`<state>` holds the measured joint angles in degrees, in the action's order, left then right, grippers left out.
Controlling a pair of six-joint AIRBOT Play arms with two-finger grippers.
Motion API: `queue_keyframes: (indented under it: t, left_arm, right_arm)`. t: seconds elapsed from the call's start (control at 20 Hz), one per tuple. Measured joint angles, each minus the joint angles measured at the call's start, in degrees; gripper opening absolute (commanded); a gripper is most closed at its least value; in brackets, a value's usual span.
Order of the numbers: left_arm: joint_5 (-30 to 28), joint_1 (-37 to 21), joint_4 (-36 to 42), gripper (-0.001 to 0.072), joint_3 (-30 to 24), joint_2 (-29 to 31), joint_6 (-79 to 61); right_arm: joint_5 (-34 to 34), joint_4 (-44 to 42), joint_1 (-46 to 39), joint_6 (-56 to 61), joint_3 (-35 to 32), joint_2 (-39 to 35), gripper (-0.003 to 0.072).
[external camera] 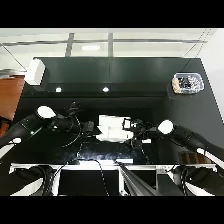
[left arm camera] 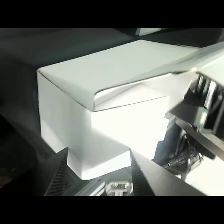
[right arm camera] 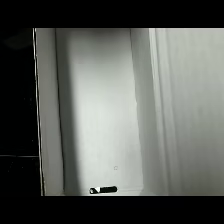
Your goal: Fold the box and place the chain.
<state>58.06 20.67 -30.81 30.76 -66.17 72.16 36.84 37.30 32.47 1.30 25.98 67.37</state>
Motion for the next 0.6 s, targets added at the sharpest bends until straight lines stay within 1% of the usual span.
queue_keyframes:
  t: [0.25,0.3,0.35,0.4,0.6]
  left_arm:
    - [-3.08,2.34,-0.37,0.0447,0.02,0.66,2.95]
    - [-3.28,2.49,-0.39,0.0482,0.02,0.70,3.34]
    - [-3.43,2.62,-0.44,0.0580,0.04,0.76,3.52]
    - [-3.48,2.75,-0.48,0.0642,0.07,0.76,3.93]
    - [-3.69,3.72,-3.30,0.0644,1.18,0.83,5.44]
  right_arm:
    - [-0.04,0.04,0.00,0.00,0.00,0.00,0.0356]
    - [-0.02,0.07,0.00,0.00,0.00,0.00,0.0356]
    - [-0.04,0.07,0.00,0.00,0.00,0.00,0.0356]
    - [-0.04,0.02,0.00,0.00,0.00,0.00,0.0357]
    - [-0.04,0.02,0.00,0.00,0.00,0.00,0.0356]
